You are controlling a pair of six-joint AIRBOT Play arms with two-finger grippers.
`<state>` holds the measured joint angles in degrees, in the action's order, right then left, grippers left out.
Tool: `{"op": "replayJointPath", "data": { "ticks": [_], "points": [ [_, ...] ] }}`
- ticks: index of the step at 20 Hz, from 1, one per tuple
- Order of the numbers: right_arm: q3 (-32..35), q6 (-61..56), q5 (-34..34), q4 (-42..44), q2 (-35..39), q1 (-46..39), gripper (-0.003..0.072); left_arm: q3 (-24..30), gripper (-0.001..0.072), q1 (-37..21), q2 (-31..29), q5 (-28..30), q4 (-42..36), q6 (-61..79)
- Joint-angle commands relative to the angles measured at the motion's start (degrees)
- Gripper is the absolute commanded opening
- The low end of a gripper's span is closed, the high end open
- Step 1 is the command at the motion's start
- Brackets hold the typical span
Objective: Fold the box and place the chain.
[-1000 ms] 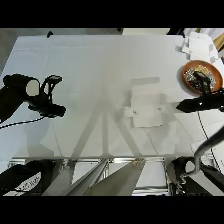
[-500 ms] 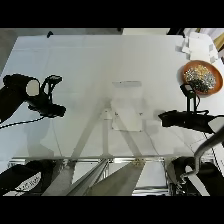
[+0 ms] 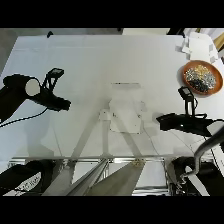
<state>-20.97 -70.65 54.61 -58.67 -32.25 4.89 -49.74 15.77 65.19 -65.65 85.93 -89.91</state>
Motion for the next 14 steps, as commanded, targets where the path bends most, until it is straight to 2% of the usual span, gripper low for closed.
{"op": "replayJointPath", "data": {
  "ticks": [1, 5, 6, 7, 9, 11, 13, 14],
  "points": [
    [0.02, -0.04, 0.66, 0.00, 0.09, 0.11, 0.0009, 0.02, 0.0010, 0.04, 0.07, 10.38, -6.73, 1.18],
    [0.02, -0.04, 0.66, 0.00, 0.09, 0.11, 0.0009, 0.02, 0.0012, 0.04, 0.09, 13.57, -9.46, 2.47],
    [0.02, -0.04, 0.66, 0.09, 0.09, 0.11, 0.0009, 0.02, 0.0051, 0.04, 0.26, 13.31, -12.81, 9.27],
    [0.02, -0.04, 0.68, 0.22, 0.09, 0.11, 0.0009, 0.00, 0.0171, 0.04, 0.81, 11.37, -19.69, 20.52],
    [0.02, -0.02, 0.68, 0.39, 0.09, 0.11, 0.0009, -0.42, 0.0199, -0.04, 3.34, 5.07, -35.15, 39.01],
    [0.02, 0.20, 1.27, 0.39, 0.09, 0.11, 0.0009, -1.70, 0.0204, -0.04, 8.07, -0.85, -46.25, 50.42],
    [0.02, 0.20, 2.93, 0.39, 0.09, 0.11, 0.0009, -5.51, 0.0225, -0.07, 15.10, -6.75, -50.18, 54.29],
    [0.02, 0.20, 4.00, 0.39, 0.09, 0.11, 0.0009, -8.33, 0.0304, -0.07, 18.84, -9.05, -50.69, 54.25]
  ]
}}
